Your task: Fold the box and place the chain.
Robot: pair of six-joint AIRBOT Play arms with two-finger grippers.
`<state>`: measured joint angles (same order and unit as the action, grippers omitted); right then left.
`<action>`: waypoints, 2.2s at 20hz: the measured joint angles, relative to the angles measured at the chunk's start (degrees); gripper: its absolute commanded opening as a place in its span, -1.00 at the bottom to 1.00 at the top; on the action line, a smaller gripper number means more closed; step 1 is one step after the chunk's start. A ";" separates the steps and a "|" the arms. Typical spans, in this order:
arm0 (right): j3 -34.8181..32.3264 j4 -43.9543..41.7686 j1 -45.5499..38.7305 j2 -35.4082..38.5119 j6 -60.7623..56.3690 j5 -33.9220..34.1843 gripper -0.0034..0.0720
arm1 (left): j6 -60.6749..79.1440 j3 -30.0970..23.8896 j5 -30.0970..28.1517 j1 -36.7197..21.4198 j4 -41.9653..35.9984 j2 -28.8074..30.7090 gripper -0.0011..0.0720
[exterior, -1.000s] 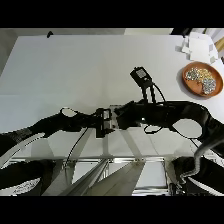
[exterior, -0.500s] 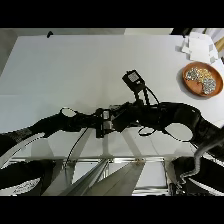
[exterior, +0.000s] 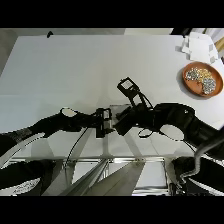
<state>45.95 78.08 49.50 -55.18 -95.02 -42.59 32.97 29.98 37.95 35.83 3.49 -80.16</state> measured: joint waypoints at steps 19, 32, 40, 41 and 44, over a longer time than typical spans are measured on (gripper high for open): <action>-2.38 2.95 -0.02 -6.14 -3.78 -1.51 -0.37 | 0.04 0.00 0.02 0.00 0.00 0.00 -0.78; -3.17 6.32 -22.01 8.09 24.17 -21.75 -0.72 | 0.04 0.00 0.02 0.00 0.00 0.00 -0.78; -8.48 -3.08 -30.86 3.61 54.05 -22.84 -0.81 | 0.04 0.00 0.02 0.00 0.00 0.00 -0.78; -8.90 -3.08 -31.10 1.88 57.13 -22.67 -0.75 | 0.04 0.00 0.02 0.00 0.00 0.00 -0.78; -9.55 -2.40 -31.50 -3.50 65.11 -21.92 -0.09 | 0.04 0.00 0.02 0.00 0.00 0.00 -0.78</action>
<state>36.40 75.68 18.00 -58.67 -29.91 -64.51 33.01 29.98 37.98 35.83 3.49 -80.16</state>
